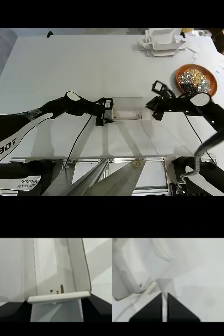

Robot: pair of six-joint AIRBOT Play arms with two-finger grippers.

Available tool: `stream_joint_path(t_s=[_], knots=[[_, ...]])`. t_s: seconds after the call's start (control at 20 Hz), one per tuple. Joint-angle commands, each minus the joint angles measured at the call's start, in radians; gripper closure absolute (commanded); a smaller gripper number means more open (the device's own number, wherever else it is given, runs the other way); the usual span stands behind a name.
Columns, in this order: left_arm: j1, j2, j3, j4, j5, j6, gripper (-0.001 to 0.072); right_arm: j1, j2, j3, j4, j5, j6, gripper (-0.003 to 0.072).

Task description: Fold the box and place the chain.

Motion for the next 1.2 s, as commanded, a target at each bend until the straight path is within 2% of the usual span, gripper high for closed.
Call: stream_joint_path(t_s=[0.0,0.3,0.45,0.55,0.8,1.15], knots=[[0.000,0.000,0.001,-0.001,0.002,-0.001,0.0697,-0.082,0.079,0.000,-0.058,0.010,0.322,0.0663],[0.000,0.000,0.001,-0.001,0.002,-0.001,0.0697,-0.107,0.053,0.000,-0.307,-0.070,0.758,0.0663],[0.000,0.000,0.001,-0.001,0.002,-0.001,0.0697,-0.107,-0.017,0.000,-0.346,-0.054,0.880,0.0663],[0.000,0.000,0.001,-0.001,0.002,-0.001,0.0697,-0.107,-0.070,0.000,-0.323,-0.026,0.898,0.0663],[0.000,0.000,0.001,-0.001,0.002,-0.001,0.0697,-0.106,-0.185,0.000,-0.091,0.090,0.869,0.0663],[0.000,0.000,0.001,-0.001,0.002,-0.001,0.0697,-0.106,-0.202,0.000,-0.010,0.146,0.837,0.0664]])
